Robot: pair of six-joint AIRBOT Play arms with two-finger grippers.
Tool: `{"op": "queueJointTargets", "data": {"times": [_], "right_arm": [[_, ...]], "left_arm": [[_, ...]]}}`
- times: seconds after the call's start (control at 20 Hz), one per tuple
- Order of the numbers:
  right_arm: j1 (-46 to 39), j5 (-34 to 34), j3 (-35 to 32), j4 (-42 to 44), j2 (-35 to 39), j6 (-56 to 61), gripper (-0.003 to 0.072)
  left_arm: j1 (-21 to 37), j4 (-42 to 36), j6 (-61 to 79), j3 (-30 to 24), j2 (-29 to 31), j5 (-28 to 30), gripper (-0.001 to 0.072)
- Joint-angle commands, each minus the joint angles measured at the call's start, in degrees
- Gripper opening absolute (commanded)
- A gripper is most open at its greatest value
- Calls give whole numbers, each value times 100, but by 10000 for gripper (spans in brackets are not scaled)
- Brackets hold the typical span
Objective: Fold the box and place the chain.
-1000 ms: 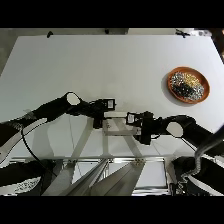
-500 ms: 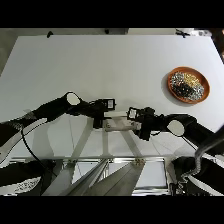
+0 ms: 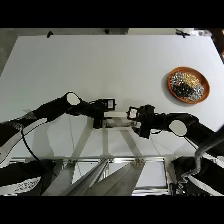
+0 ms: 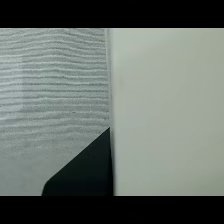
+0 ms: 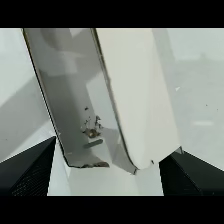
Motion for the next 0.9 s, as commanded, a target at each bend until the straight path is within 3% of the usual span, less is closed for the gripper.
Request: {"op": "queueJointTargets", "data": {"times": [0.0,0.25,0.55,0.85], "right_arm": [[-2,-17,7,-22,15,-22,697],[-323,39,7,9,15,-116,697],[-448,341,7,831,15,-2070,694],[-929,848,13,881,13,-2146,693]], "left_arm": [[-2,0,0,-4,4,0,9],[-2,0,0,-4,4,0,9],[-2,0,0,-4,4,0,9],[-2,0,0,-4,4,0,9]]}}
